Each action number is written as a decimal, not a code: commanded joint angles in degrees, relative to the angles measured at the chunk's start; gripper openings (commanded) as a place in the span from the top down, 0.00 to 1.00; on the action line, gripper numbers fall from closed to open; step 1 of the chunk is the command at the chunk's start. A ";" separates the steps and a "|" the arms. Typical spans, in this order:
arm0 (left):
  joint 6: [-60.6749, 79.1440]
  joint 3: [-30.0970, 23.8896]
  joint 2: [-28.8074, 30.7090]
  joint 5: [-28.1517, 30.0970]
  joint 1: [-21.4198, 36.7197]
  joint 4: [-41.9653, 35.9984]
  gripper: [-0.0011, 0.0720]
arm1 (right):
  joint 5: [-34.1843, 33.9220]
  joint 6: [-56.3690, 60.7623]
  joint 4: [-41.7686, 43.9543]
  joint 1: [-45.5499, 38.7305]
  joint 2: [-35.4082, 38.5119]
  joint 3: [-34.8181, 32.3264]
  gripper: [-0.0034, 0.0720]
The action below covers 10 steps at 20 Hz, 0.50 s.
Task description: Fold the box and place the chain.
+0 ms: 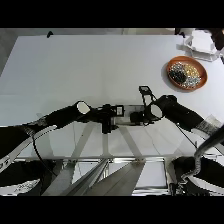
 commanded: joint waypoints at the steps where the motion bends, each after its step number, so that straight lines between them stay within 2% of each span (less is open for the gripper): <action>1: 0.00 0.02 0.04 0.00 -0.02 0.02 0.71 | 0.98 1.25 -0.59 0.31 -1.11 0.20 0.57; 5: 0.00 0.02 0.04 0.02 -0.02 0.02 0.71 | 1.97 1.25 -1.66 0.31 -1.42 0.20 0.75; 6: 0.00 0.02 0.04 0.00 -0.02 0.02 0.71 | 1.97 1.25 -1.66 0.31 -1.42 0.20 0.85; 7: 0.00 0.02 0.04 0.00 -0.02 0.02 0.71 | 1.97 1.25 -1.66 0.31 -1.42 0.20 0.89; 9: 0.00 0.02 0.04 0.00 -0.02 0.02 0.71 | 1.92 1.25 -1.70 0.31 -1.42 0.20 0.93; 10: 0.00 0.02 0.04 0.00 -0.02 0.02 0.71 | 1.68 1.25 -1.70 0.31 -1.40 0.20 0.91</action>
